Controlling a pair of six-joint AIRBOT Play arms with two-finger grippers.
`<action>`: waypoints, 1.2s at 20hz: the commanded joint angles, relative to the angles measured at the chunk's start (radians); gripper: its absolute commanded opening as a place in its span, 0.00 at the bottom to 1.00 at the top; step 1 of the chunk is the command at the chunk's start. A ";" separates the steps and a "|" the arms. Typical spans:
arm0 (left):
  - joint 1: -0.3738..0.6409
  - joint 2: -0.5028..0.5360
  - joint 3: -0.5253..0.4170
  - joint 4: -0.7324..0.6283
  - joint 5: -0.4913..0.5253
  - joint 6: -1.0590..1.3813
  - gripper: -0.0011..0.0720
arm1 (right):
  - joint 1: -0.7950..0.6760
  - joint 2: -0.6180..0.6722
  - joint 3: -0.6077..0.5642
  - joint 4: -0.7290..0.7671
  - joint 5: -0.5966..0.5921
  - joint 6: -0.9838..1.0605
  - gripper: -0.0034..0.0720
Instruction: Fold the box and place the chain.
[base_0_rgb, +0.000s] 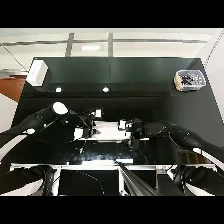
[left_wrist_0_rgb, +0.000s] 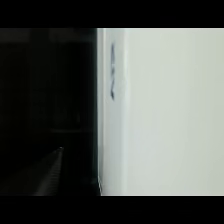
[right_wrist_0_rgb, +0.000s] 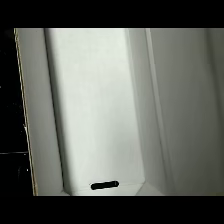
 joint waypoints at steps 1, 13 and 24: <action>0.016 0.044 0.003 0.006 -0.002 -0.029 0.81 | 0.000 -0.001 -0.001 0.001 0.000 0.011 0.56; 0.155 0.444 0.000 0.282 -0.502 -0.710 0.05 | 0.000 -0.001 -0.001 0.001 -0.002 0.015 0.56; -0.031 0.294 -0.132 -0.214 0.192 -0.745 0.06 | 0.000 -0.001 -0.001 0.001 -0.002 0.015 0.56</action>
